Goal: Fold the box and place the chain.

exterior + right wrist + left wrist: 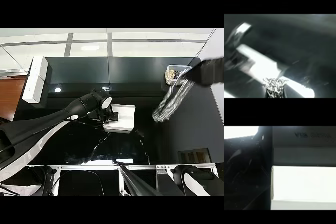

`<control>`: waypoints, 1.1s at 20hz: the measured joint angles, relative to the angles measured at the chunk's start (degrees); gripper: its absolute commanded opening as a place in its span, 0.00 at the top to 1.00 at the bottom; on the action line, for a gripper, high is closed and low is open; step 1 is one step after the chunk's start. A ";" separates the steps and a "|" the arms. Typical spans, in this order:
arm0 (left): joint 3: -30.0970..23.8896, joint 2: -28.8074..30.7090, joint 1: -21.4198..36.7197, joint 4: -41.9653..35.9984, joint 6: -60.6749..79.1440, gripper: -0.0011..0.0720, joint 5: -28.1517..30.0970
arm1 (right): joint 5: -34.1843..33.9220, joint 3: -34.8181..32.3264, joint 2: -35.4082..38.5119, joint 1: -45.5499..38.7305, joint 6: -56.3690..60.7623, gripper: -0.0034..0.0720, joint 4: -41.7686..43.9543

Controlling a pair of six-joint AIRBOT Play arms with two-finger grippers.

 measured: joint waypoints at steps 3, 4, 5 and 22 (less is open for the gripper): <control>0.00 0.00 0.00 -0.09 0.00 0.95 0.00 | 2.69 -4.90 1.36 4.31 -0.70 0.94 4.50; 0.00 0.00 0.00 -0.11 0.00 0.95 0.02 | 2.99 -6.34 1.60 5.99 -1.03 0.94 5.51; 0.00 0.00 0.00 -0.24 0.00 0.95 0.02 | 2.69 -7.67 1.75 7.56 -1.22 0.94 6.25; 0.00 0.00 0.00 -0.70 -0.02 0.95 0.33 | -30.36 -21.29 -9.70 21.09 -1.84 0.94 8.41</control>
